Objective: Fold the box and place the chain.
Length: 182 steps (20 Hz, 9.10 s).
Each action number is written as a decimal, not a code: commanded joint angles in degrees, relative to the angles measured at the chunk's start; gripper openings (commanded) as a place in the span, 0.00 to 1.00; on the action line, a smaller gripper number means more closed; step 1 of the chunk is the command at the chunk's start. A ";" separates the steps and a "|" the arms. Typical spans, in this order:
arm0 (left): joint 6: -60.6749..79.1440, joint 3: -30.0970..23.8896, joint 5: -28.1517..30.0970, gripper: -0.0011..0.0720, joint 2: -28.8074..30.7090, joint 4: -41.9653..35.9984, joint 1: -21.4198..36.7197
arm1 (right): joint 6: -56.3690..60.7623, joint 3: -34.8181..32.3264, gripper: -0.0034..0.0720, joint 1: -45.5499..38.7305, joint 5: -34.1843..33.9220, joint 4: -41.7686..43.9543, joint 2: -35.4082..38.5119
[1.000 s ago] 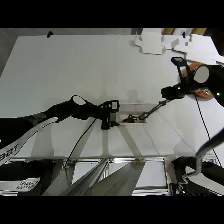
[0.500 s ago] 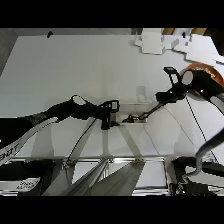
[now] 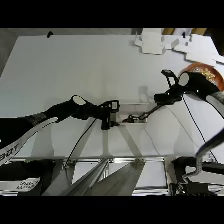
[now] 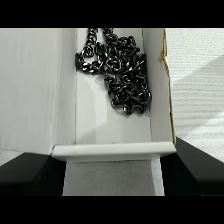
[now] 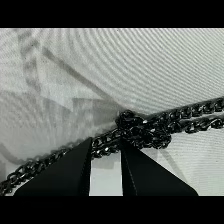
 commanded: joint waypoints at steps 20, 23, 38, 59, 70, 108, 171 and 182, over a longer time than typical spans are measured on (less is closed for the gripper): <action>0.00 0.02 0.00 0.39 0.02 0.00 0.02 | 0.07 -0.07 0.09 3.74 -0.68 -0.42 -0.68; 0.00 0.02 0.00 0.39 0.02 0.00 0.02 | 0.07 -0.07 0.07 4.72 -0.68 -2.93 1.22; 0.00 0.02 0.02 0.39 0.02 0.00 0.00 | -3.26 -0.09 0.07 5.14 13.77 8.61 48.39; 0.02 0.02 0.02 0.39 0.02 0.00 0.02 | -5.62 -3.91 0.09 24.76 0.92 10.84 23.50; 0.00 0.00 0.00 0.39 0.02 0.00 0.00 | -8.85 8.96 0.31 5.77 7.58 7.74 21.88; 0.00 0.02 0.00 0.39 0.02 0.00 0.00 | -2.32 -4.04 0.36 2.73 -4.31 -0.44 2.27; 0.00 0.02 0.00 0.39 0.02 0.00 0.00 | -2.99 -9.94 0.07 19.52 -3.30 8.35 38.62; 0.00 0.02 0.00 0.39 0.02 0.00 0.00 | -7.41 -9.97 0.07 19.80 -4.11 15.41 35.43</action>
